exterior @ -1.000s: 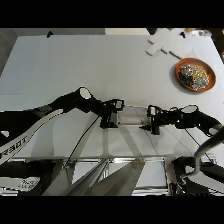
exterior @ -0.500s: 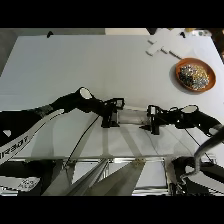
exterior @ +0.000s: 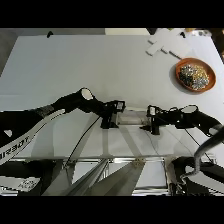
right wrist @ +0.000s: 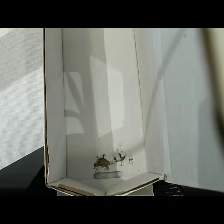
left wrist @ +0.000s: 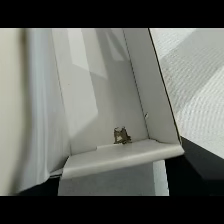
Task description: Fold the box and place the chain.
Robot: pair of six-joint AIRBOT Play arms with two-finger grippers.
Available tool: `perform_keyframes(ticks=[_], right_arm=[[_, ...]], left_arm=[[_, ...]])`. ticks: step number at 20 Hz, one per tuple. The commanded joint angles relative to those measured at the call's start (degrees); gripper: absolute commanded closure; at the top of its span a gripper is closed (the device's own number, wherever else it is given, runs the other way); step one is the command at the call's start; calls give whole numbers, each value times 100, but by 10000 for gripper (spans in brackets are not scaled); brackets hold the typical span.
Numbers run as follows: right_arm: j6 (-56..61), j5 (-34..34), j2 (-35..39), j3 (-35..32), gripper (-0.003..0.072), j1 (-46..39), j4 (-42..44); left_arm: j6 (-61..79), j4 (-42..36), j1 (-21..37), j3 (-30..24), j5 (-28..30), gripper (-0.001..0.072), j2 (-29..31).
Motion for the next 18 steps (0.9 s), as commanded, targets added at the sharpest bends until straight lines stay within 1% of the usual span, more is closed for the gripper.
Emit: perform_keyframes(ticks=[1,10,13,14,15,18], right_arm=[[11,-28,0,2,371,-2,13],[11,-28,0,2,371,-2,13],[11,-28,0,2,371,-2,13],[11,-28,0,2,371,-2,13],[11,-31,0,2,371,-2,13],[11,-28,0,2,371,-2,13]], left_arm=[[0,66,-4,-4,-476,500,-4],[-2,61,-4,-4,-562,500,-4],[2,59,-4,-4,-610,512,2],[-2,63,-4,-4,-601,663,13],[11,76,2,-4,-605,706,17],[0,72,0,-4,-535,705,17]])
